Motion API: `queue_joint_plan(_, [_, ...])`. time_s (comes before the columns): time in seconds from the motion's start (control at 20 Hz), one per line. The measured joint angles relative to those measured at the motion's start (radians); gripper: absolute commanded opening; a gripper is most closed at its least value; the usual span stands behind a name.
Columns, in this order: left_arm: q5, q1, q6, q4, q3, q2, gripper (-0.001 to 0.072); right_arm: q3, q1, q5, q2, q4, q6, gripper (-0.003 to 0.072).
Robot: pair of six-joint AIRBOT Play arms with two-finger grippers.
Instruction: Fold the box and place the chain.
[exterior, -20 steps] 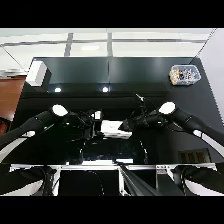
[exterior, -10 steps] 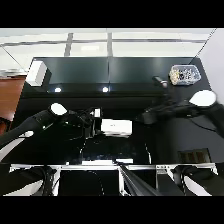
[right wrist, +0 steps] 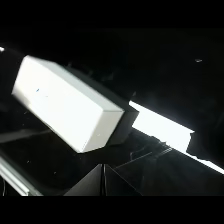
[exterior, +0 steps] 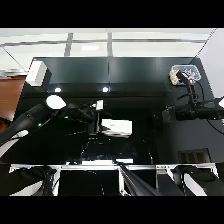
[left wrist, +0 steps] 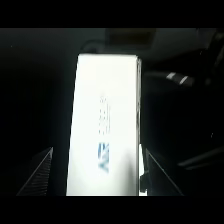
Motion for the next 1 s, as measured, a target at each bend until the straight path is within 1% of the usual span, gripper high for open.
queue_joint_plan(0.2, [0.024, -0.048, -0.043, -0.045, 0.066, -0.098, 0.0708, 0.0, -0.006, -0.018, 0.005, -0.006, 0.004, 0.0014])
queue_joint_plan(0.35, [0.022, -0.057, -0.111, -0.051, 0.086, -0.151, 0.0709, 0.0, -0.008, -0.023, 0.005, -0.008, 0.007, 0.0014])
queue_joint_plan(0.6, [0.008, -0.066, -0.154, -0.038, 0.095, -0.181, 0.0709, 0.0, -0.008, -0.028, 0.006, -0.011, 0.007, 0.0014])
queue_joint_plan(1.0, [0.0, -0.069, -0.176, 0.008, 0.097, -0.195, 0.0707, 0.0, -0.008, -0.03, 0.006, -0.01, 0.008, 0.0014])
